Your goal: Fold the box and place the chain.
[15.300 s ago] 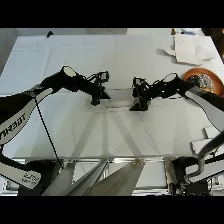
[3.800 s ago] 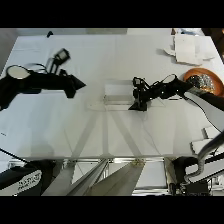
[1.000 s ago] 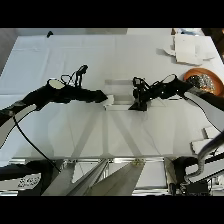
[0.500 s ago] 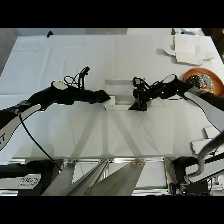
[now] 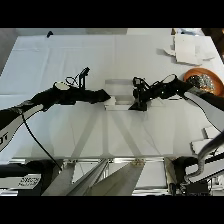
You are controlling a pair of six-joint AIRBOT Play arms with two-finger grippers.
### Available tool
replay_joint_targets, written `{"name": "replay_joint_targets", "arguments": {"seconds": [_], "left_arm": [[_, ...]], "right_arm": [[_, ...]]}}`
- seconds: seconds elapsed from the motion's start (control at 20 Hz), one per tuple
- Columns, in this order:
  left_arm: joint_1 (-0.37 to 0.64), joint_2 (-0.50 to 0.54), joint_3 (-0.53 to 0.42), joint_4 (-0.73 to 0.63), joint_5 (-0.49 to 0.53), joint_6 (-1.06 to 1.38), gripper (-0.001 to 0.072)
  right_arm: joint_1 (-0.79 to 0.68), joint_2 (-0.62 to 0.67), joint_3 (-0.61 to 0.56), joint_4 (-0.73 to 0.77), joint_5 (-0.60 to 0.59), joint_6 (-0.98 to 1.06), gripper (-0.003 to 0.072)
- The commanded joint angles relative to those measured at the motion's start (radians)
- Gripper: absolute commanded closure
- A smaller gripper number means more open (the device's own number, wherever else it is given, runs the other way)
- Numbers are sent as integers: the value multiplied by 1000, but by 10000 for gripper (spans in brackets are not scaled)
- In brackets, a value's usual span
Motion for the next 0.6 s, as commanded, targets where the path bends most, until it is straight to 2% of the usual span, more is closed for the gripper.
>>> {"name": "replay_joint_targets", "arguments": {"seconds": [0.0,0.15,0.2,0.55], "left_arm": [[-5,-1,0,2,25,-37,223],[-20,-1,1,24,27,-44,231],[-26,-1,4,47,24,-44,258],[-40,1,47,104,13,-71,257]], "right_arm": [[0,0,0,0,0,0,169],[0,0,0,0,0,0,169],[0,0,0,0,0,0,169],[0,0,0,0,0,0,169]]}}
